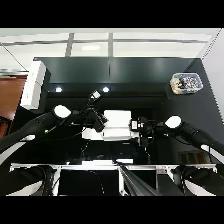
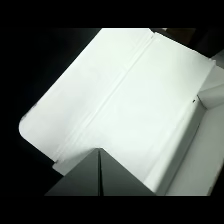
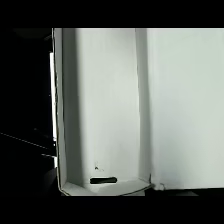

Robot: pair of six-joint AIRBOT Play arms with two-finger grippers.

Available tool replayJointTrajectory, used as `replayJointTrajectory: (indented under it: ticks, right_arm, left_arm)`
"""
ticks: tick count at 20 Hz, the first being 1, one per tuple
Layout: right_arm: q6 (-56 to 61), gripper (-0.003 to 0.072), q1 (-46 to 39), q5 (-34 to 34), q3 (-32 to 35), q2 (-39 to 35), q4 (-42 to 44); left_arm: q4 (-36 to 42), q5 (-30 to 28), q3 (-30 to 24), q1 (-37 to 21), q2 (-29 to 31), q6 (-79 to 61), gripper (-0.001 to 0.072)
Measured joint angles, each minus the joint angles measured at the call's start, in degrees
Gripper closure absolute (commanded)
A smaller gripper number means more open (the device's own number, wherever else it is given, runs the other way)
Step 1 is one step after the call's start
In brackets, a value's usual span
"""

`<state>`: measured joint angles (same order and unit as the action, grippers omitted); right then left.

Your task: Fold the box and place the chain.

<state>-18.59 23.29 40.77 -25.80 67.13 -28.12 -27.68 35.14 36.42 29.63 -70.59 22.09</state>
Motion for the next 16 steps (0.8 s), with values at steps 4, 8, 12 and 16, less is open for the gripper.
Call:
replayJointTrajectory:
  ticks: [4,8,12,16]
  right_arm:
    - [0.1,0.055,0.0,0.0,0.0,0.0,0.0]
    - [0.1,0.055,0.0,0.1,0.0,0.0,0.0]
    - [0.1,0.0549,0.0,0.1,0.0,0.0,0.0]
    - [0.1,0.055,0.0,0.1,0.0,0.0,0.0]
  left_arm:
    - [-5.8,3.3,0.3,-4.9,9.6,2.8,0.0683]
    - [-10.5,13.0,0.4,-10.7,14.9,2.8,0.0376]
    - [-17.5,18.4,-0.2,-10.8,14.5,-1.4,-0.0007]
    - [-21.8,15.9,-1.2,-7.6,11.6,-6.6,-0.0005]
